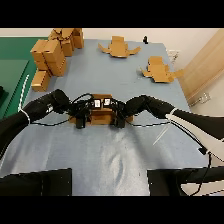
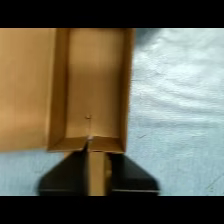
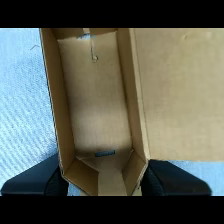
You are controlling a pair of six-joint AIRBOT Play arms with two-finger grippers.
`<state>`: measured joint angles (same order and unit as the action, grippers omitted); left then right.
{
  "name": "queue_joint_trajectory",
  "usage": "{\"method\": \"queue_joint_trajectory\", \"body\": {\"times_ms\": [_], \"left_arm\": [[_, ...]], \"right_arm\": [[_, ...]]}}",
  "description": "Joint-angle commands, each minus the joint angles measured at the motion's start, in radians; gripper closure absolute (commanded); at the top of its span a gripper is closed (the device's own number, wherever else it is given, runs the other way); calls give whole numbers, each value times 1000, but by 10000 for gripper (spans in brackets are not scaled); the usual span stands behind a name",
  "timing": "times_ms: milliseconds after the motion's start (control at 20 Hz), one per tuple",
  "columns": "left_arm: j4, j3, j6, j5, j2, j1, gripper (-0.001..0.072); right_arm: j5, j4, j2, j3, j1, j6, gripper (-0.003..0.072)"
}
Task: Fold the box.
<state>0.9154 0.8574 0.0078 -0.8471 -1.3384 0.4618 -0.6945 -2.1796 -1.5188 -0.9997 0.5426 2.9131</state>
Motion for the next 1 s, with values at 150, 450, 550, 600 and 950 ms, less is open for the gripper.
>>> {"method": "queue_joint_trajectory", "body": {"times_ms": [150, 450, 550, 600, 950], "left_arm": [[-91, 0, 56, 50, 0, 12, 694], [-131, 0, 99, 46, -12, 12, 694], [-134, 0, 98, 43, -13, 12, 693], [-138, 1, 98, 43, -12, 12, 693], [-205, 5, 109, 43, 5, 12, 694]], "right_arm": [[0, -1, -1, 1, 1, 0, 491], [0, -1, -1, 1, 1, 0, 490], [-3, -1, -1, 1, 1, 0, 491], [-3, -1, -1, 1, 1, 0, 491], [-2, -1, -1, 1, 1, 0, 491]]}}
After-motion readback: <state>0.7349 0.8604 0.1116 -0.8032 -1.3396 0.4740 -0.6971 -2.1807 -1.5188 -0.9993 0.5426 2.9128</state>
